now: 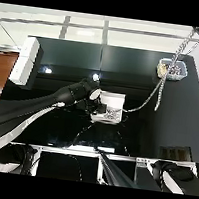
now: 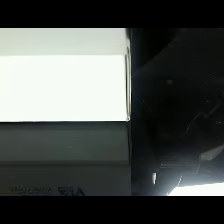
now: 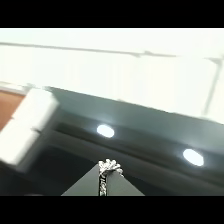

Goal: Fold the box and place the chain.

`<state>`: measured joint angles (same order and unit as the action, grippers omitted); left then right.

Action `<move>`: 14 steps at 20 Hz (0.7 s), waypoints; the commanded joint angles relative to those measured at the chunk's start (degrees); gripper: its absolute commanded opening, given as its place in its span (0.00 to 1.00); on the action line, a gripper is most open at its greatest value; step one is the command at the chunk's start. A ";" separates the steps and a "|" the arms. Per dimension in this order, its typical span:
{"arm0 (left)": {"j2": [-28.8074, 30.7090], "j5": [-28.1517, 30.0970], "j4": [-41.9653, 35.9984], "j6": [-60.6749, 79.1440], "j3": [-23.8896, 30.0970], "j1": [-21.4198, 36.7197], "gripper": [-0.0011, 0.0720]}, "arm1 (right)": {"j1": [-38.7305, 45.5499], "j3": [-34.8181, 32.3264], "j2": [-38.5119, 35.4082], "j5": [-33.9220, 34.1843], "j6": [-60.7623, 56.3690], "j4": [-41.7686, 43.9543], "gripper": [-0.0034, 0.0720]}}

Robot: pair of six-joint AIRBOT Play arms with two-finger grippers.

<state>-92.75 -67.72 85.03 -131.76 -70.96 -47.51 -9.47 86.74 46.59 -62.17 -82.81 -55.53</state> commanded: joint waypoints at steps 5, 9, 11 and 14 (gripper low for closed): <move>0.02 0.02 -0.04 0.02 -0.02 0.04 0.05 | -7.76 4.68 -0.74 5.29 0.96 10.08 0.07; 0.02 0.00 -0.04 0.02 -0.02 0.04 0.05 | -10.03 4.66 -0.15 5.46 0.00 10.75 0.07; 0.02 0.00 -0.04 0.02 -0.02 0.04 0.05 | -10.25 4.66 0.96 5.07 -1.05 10.93 0.07; 0.02 0.00 -0.04 0.02 -0.02 0.04 0.05 | -10.60 4.61 3.74 -0.52 -2.56 10.93 0.07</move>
